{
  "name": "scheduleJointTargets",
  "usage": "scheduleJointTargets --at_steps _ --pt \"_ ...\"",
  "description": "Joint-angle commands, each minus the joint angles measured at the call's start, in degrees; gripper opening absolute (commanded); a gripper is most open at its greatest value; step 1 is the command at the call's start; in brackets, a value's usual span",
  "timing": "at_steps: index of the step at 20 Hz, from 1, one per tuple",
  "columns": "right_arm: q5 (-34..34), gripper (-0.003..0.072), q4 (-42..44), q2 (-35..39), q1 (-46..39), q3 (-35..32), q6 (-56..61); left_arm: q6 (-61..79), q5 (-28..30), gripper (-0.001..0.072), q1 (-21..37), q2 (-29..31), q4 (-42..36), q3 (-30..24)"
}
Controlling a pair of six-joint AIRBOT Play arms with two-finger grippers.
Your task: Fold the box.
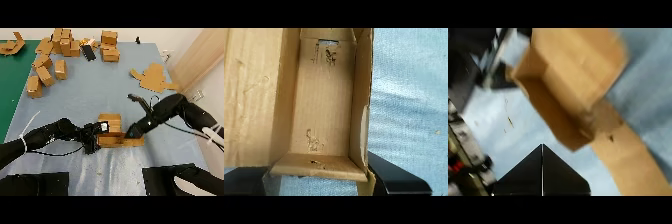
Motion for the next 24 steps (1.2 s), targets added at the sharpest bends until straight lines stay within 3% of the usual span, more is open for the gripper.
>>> scheduleJointTargets --at_steps 1,2,4,5,10,14,19,20,21,22,24 --pt "4.8 0.0007 -14.1 9.0 8.6 -8.2 -2.2 0.0 0.0 0.0606 0.0 0.0 0.0 0.0" --pt "7.5 0.0103 -17.7 10.1 10.6 -10.1 -3.3 0.0 0.0 0.0606 0.0 0.0 0.0 0.0" --pt "13.6 0.0610 -25.9 10.4 12.5 -12.0 -4.4 0.0 0.0 0.0606 0.0 0.0 0.0 0.0" --pt "16.8 0.0621 -27.9 10.4 12.5 -12.3 -4.5 0.0 0.0 0.0606 0.0 0.0 0.0 0.0" --pt "31.4 0.0621 -25.1 9.1 12.5 -12.2 -4.6 0.0 0.0 0.0606 0.0 0.0 0.0 0.0" --pt "30.9 0.0622 -17.8 6.8 13.4 -12.2 -12.2 0.0 0.0 0.0606 0.0 0.0 0.0 0.0" --pt "34.7 0.0609 -18.6 4.0 15.6 -12.2 -19.2 0.0 0.0 0.0606 0.0 0.0 0.0 0.0" --pt "34.8 0.0585 -17.7 3.7 15.6 -12.2 -20.9 0.0 0.0 0.0606 0.0 0.0 0.0 0.0" --pt "34.6 0.0440 -16.4 3.7 15.6 -12.2 -22.2 0.0 0.0 0.0606 0.0 0.0 0.0 0.0" --pt "34.2 0.0245 -15.5 3.8 15.6 -12.1 -23.3 0.0 0.0 0.0606 0.0 0.0 0.0 0.0" --pt "34.0 0.0186 -14.8 3.8 16.0 -12.1 -24.3 0.0 0.0 0.0606 0.0 0.0 0.0 0.0"
